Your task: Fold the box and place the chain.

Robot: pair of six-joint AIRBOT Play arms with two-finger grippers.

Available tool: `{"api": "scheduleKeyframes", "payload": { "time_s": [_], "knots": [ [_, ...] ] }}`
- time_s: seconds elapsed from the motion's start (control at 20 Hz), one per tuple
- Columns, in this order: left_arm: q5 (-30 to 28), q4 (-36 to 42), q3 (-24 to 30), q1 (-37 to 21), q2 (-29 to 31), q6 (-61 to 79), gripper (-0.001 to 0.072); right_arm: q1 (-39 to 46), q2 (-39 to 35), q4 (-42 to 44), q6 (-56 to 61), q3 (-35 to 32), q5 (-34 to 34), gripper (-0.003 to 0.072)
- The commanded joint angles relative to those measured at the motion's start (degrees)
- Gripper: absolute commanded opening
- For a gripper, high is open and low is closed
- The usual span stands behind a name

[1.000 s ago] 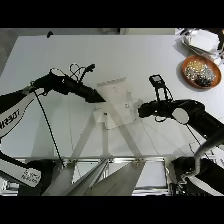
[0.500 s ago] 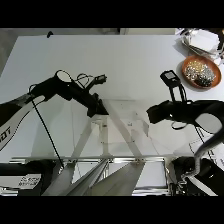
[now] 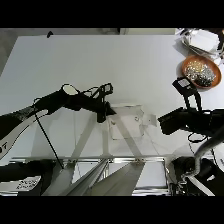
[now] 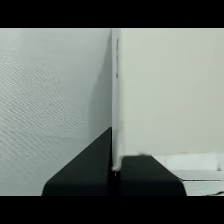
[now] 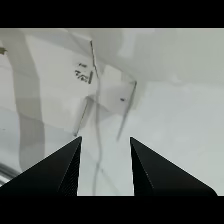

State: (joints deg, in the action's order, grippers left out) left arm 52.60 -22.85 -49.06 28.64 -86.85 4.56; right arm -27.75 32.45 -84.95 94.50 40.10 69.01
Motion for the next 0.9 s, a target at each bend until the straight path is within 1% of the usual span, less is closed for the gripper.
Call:
{"api": "scheduleKeyframes", "payload": {
  "time_s": [0.0,0.15,0.55,0.8,0.85],
  "knots": [
    [-4.81,-1.38,0.28,1.09,-0.22,5.18,0.0,0.0,-0.31,-0.07,0.0,-0.02,-1.14,0.0338],
    [-2.4,-1.14,0.28,1.09,-1.25,10.67,0.0,0.0,-0.31,0.13,0.0,-0.02,-1.11,0.0338],
    [-0.83,-1.2,0.26,1.09,-2.43,12.63,0.0,0.02,-0.31,0.11,-0.02,-0.02,-1.14,0.0338],
    [2.56,-1.18,0.26,1.09,-2.43,13.68,0.0,0.0,-0.31,0.11,-0.07,-0.02,-1.09,0.0338],
    [2.43,-1.18,0.26,1.09,-2.43,13.68,0.0,0.0,-0.28,0.11,-0.17,-0.04,-1.09,0.0338]
  ]
}}
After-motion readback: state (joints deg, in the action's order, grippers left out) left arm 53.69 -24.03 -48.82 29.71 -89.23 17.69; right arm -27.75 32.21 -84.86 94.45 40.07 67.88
